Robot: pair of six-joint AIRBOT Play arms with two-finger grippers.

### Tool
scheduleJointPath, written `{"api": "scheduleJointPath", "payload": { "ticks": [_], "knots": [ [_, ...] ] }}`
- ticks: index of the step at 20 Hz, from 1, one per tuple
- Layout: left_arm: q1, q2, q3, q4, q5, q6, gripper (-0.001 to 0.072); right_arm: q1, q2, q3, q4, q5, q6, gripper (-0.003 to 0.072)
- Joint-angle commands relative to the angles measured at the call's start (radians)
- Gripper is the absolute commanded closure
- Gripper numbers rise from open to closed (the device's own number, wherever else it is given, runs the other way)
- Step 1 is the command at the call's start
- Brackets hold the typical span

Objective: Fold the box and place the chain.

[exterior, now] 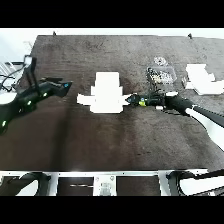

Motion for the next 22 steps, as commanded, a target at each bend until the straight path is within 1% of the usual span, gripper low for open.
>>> {"api": "scheduleJointPath", "payload": {
  "ticks": [1, 4, 6, 7, 8, 9, 11, 14, 15, 17, 20, 22],
  "knots": [
    [0.000, -0.269, 0.248, 0.130, -0.247, -0.157, 0.0128, 0.005, 0.005, -0.015, 0.030, -0.044, -0.069, 0.0689],
    [0.000, -0.431, 0.439, 0.262, -0.377, -0.278, 0.0128, 0.005, 0.005, -0.015, 0.037, -0.051, -0.111, 0.0689],
    [-0.003, -0.534, 0.563, 0.306, -0.469, -0.336, 0.0130, 0.005, 0.005, -0.016, 0.047, -0.061, -0.135, 0.0689],
    [-0.011, -0.590, 0.631, 0.338, -0.518, -0.375, 0.0225, 0.005, 0.004, -0.016, 0.053, -0.062, -0.147, 0.0689],
    [-0.020, -0.638, 0.692, 0.375, -0.557, -0.404, 0.0228, 0.005, 0.003, -0.017, 0.053, -0.062, -0.147, 0.0689],
    [-0.033, -0.685, 0.756, 0.409, -0.585, -0.430, 0.0225, 0.005, 0.003, -0.018, 0.052, -0.062, -0.147, 0.0688],
    [-0.055, -0.755, 0.860, 0.437, -0.616, -0.453, 0.0157, 0.006, 0.003, -0.018, 0.053, -0.062, -0.151, 0.0688],
    [-0.083, -0.834, 0.967, 0.438, -0.661, -0.476, 0.0155, 0.006, 0.002, -0.018, 0.053, -0.062, -0.163, 0.0688],
    [-0.091, -0.866, 1.003, 0.446, -0.681, -0.495, 0.0136, 0.006, 0.000, -0.018, 0.053, -0.062, -0.163, 0.0688],
    [-0.107, -0.921, 1.057, 0.452, -0.713, -0.509, 0.0136, 0.006, -0.006, -0.018, 0.053, -0.062, -0.163, 0.0688],
    [-0.126, -0.972, 1.096, 0.458, -0.710, -0.507, 0.0136, 0.006, -0.007, -0.018, 0.057, -0.062, -0.166, 0.0687],
    [-0.126, -0.989, 1.110, 0.458, -0.685, -0.499, 0.0136, 0.006, -0.007, -0.018, 0.057, -0.061, -0.173, 0.0687]
  ]
}}
